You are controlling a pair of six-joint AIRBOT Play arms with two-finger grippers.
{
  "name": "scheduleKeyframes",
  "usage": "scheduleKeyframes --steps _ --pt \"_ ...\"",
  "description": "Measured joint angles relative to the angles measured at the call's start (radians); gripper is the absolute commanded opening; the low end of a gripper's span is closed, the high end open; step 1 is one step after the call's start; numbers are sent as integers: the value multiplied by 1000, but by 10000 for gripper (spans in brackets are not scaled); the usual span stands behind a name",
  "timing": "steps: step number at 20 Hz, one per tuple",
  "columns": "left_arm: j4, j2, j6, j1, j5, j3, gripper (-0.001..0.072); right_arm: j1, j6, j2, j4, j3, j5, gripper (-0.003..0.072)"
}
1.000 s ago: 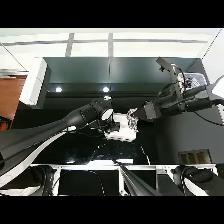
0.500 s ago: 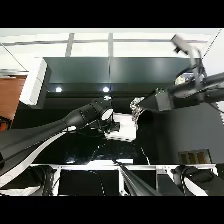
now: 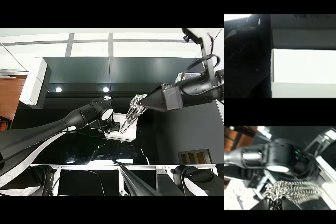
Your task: Fold the box and place the chain.
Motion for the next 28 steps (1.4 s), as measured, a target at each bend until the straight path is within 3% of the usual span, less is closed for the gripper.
scheduleKeyframes --steps 6,11,16,17,18,23,28 --pt "0 0 0 0 0 0 28 116 30 -3 -188 -224 -119 10" --pt "0 0 0 0 0 0 28 146 37 -9 -228 -401 -279 12" --pt "0 0 0 0 0 0 28 165 40 -35 -213 -469 -402 18" --pt "0 0 0 0 0 0 28 170 40 -45 -212 -474 -418 96" --pt "0 0 0 0 0 0 28 174 40 -54 -212 -478 -433 296" --pt "0 0 0 0 0 0 28 151 41 -60 -253 -477 -403 306" --pt "0 0 0 0 0 0 28 56 100 82 -478 -469 -291 305"
